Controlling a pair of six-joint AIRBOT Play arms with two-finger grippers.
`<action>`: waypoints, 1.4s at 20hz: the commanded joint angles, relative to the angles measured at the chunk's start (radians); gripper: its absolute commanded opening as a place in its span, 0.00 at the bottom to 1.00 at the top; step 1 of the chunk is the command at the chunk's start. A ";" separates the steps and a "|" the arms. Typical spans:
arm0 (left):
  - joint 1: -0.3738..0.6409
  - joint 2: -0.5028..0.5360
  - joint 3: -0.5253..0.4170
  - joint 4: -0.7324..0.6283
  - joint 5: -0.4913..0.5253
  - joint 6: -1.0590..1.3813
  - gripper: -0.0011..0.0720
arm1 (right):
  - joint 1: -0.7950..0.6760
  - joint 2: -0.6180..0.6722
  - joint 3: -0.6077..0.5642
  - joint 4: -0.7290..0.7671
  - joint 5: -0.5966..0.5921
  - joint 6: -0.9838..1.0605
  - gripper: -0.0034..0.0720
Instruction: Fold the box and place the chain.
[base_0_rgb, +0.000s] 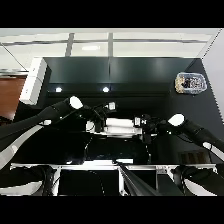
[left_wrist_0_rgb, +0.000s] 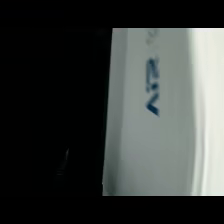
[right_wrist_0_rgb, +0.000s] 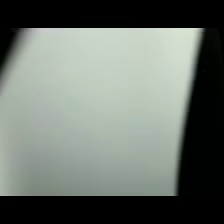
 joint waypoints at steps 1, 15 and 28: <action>0.008 0.023 0.013 0.029 -0.032 -0.070 0.80 | 0.000 -0.001 0.001 0.000 -0.002 0.001 0.67; 0.029 0.300 -0.083 0.008 -0.462 -0.599 0.05 | 0.003 -0.001 0.001 -0.020 0.023 -0.011 0.67; 0.037 0.123 -0.163 -0.240 0.180 -0.369 0.05 | 0.003 -0.001 0.000 -0.019 0.018 -0.010 0.67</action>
